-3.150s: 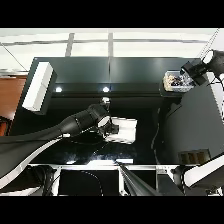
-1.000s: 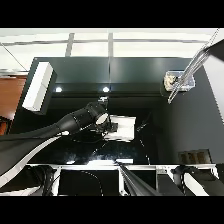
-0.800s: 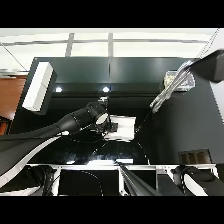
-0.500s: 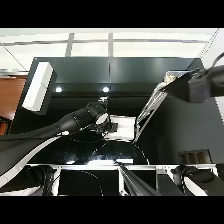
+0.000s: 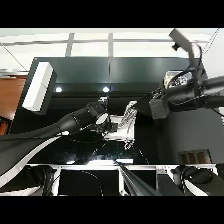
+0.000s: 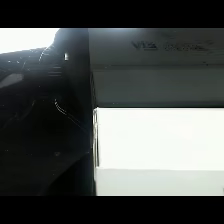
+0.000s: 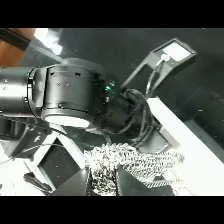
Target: Fold the box and place the chain.
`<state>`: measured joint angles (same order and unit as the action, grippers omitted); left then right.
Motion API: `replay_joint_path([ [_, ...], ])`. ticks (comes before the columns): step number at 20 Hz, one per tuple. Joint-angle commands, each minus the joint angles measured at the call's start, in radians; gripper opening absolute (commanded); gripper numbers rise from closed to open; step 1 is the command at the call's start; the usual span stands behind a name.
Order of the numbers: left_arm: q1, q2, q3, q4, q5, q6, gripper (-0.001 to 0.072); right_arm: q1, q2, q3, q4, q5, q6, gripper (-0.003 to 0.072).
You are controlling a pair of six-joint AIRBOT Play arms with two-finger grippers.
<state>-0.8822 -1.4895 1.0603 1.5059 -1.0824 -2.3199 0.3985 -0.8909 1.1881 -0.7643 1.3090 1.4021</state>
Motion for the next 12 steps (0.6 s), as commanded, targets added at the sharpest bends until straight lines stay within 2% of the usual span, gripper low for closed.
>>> replay_joint_path([
  [1,0.0,0.0,0.0,0.0,0.0,0.0,0.0029,0.023,0.0,-0.068,0.004,-0.045,0.0,0.0005],
  [6,0.0,0.0,0.0,0.0,0.001,0.0,0.0029,0.023,0.0,-0.246,-0.008,-0.121,0.0,0.0005],
  [12,0.0,0.0,0.0,0.0,0.001,0.0,0.0029,0.026,-0.004,-0.457,-0.003,-0.343,0.019,0.0007],
])
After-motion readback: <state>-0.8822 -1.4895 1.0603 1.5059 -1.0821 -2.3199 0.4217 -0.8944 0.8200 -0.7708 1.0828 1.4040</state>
